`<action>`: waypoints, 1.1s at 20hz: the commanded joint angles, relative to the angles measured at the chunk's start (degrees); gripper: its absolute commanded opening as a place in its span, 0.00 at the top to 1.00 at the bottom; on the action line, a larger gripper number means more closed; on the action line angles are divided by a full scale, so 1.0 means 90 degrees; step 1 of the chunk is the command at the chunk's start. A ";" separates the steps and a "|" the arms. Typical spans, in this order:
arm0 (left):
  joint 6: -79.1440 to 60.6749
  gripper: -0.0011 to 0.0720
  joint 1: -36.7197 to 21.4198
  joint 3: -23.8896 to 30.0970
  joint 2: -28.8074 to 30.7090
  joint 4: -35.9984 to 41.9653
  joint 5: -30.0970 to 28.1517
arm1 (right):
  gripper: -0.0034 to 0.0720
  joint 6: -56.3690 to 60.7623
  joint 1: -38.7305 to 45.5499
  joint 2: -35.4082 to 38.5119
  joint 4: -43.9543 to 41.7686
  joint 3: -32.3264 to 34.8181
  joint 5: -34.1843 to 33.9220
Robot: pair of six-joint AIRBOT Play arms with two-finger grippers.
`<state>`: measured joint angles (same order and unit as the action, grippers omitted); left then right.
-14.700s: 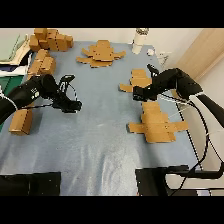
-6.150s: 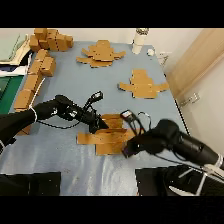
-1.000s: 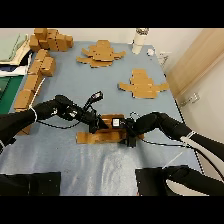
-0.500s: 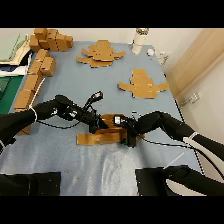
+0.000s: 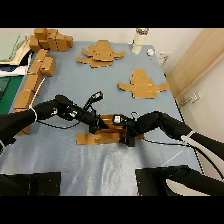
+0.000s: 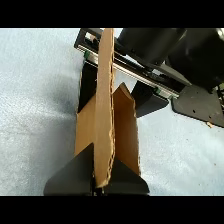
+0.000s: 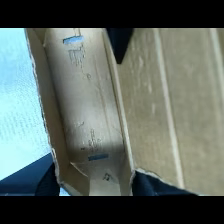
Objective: Fold the box.
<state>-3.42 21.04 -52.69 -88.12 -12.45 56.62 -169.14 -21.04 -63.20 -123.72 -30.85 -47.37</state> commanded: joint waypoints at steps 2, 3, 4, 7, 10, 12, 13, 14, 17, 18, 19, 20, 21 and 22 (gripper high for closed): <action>-0.0002 0.97 0.0002 0.0000 -0.0005 0.0005 -0.0010 | 0.24 -0.0046 -0.0012 -0.0046 0.0010 0.0000 0.0041; 0.0000 0.97 0.0002 0.0000 -0.0005 0.0005 -0.0010 | 0.24 -0.0044 -0.0012 -0.0046 0.0015 0.0002 0.0039; 0.0000 0.97 0.0000 0.0000 -0.0005 0.0007 -0.0010 | 0.24 -0.0044 -0.0012 -0.0046 0.0015 0.0002 0.0039; 0.0000 0.97 0.0000 0.0000 -0.0005 0.0005 -0.0010 | 0.24 -0.0044 -0.0015 -0.0044 0.0007 -0.0002 0.0039; 0.0000 0.97 0.0000 0.0000 -0.0005 0.0007 -0.0010 | 0.24 -0.0046 -0.0015 -0.0044 0.0007 -0.0002 0.0039; -0.0002 0.97 0.0002 0.0000 -0.0005 0.0005 -0.0010 | 0.24 -0.0046 -0.0012 -0.0046 0.0010 -0.0002 0.0039; 0.0000 0.97 0.0002 0.0000 -0.0005 0.0005 -0.0010 | 0.24 -0.0044 -0.0012 -0.0046 0.0024 -0.0002 0.0039; -0.0002 0.97 0.0002 0.0000 -0.0005 0.0005 -0.0010 | 0.24 -0.0044 -0.0012 -0.0046 0.0056 -0.0002 0.0039; -0.0002 0.97 0.0002 0.0000 -0.0005 0.0007 -0.0010 | 0.24 -0.0044 -0.0012 -0.0044 0.0056 -0.0002 0.0034; -0.0002 0.97 0.0002 0.0000 -0.0005 0.0007 -0.0007 | 0.24 -0.0044 -0.0012 -0.0044 0.0053 -0.0002 0.0034; -0.0012 0.97 0.0007 0.0000 -0.0005 0.0012 -0.0019 | 0.24 -0.0044 -0.0012 -0.0044 0.0056 -0.0002 0.0034; -0.0022 0.97 0.0007 0.0000 -0.0005 0.0032 -0.0117 | 0.24 -0.0044 -0.0012 -0.0044 0.0053 -0.0002 0.0034; -0.0022 0.97 0.0007 0.0000 -0.0005 0.0032 -0.0131 | 0.24 -0.0044 -0.0012 -0.0044 0.0053 -0.0002 0.0034; -0.0022 0.97 0.0007 0.0000 -0.0005 0.0029 -0.0124 | 0.24 -0.0044 -0.0012 -0.0044 0.0056 -0.0002 0.0034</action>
